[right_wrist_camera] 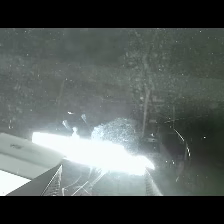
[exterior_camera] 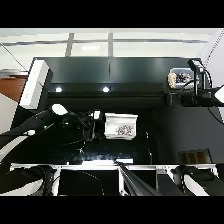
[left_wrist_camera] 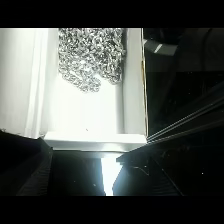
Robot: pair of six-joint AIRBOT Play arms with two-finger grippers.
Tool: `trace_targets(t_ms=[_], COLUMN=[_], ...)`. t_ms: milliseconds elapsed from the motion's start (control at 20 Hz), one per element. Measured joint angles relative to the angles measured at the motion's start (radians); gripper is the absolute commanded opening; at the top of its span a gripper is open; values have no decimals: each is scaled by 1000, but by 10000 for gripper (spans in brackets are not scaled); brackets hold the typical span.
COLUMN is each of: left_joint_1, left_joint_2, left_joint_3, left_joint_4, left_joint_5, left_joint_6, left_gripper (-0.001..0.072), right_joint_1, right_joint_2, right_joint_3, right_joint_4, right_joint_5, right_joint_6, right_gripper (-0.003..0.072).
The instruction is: Fold the box and place the chain.
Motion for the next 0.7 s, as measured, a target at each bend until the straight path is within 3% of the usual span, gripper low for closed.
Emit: trace_targets(t_ms=[700], left_joint_1=[-5], left_joint_2=[-6], left_joint_3=[6], left_joint_4=[3], left_joint_5=[17], left_joint_6=[-22], left_gripper=[700], right_joint_1=[0], right_joint_2=[0], right_joint_3=[0], right_joint_4=[0], right_joint_5=[-5], right_joint_6=[0], right_gripper=[593])
